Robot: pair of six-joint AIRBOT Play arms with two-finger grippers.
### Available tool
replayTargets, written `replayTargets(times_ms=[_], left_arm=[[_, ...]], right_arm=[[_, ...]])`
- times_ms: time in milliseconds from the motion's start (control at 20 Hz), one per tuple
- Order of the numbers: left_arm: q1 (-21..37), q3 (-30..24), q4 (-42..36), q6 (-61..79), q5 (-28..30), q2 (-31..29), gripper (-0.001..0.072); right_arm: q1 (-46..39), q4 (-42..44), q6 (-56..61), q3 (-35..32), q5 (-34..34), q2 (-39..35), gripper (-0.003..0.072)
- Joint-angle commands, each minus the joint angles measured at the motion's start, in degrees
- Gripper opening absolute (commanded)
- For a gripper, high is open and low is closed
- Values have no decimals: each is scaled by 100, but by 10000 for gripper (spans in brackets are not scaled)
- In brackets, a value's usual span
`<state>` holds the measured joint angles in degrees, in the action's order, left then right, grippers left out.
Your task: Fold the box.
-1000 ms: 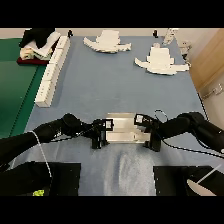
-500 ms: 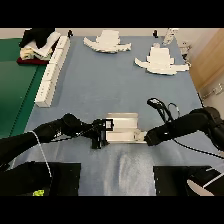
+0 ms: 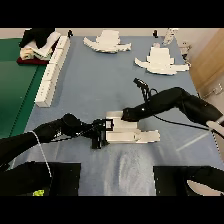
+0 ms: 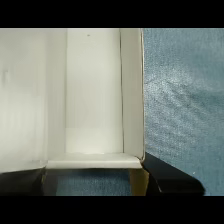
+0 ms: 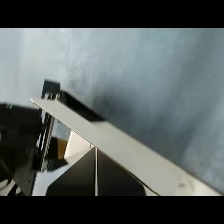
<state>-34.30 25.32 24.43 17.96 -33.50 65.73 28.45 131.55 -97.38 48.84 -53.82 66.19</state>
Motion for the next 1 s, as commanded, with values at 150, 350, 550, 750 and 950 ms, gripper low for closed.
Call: replayTargets(times_ms=[150, 350, 550, 750, 950], left_arm=[[0, 2, 2, 2, -4, 2, 530], [0, 2, 2, 2, 0, 2, 530], [2, 2, 2, 2, 0, 2, 530], [0, 4, 2, 2, -2, 2, 530], [0, 4, 2, 2, 0, 2, 530]], right_arm=[[-37, -17, -162, 487, -164, 1443, 0], [-26, -48, -260, 487, -166, 1541, 1], [-26, -151, -376, 490, -155, 1539, 0], [-28, -249, -780, 562, -162, 1158, 0], [-26, -887, -1220, 544, -664, 90, 1]])
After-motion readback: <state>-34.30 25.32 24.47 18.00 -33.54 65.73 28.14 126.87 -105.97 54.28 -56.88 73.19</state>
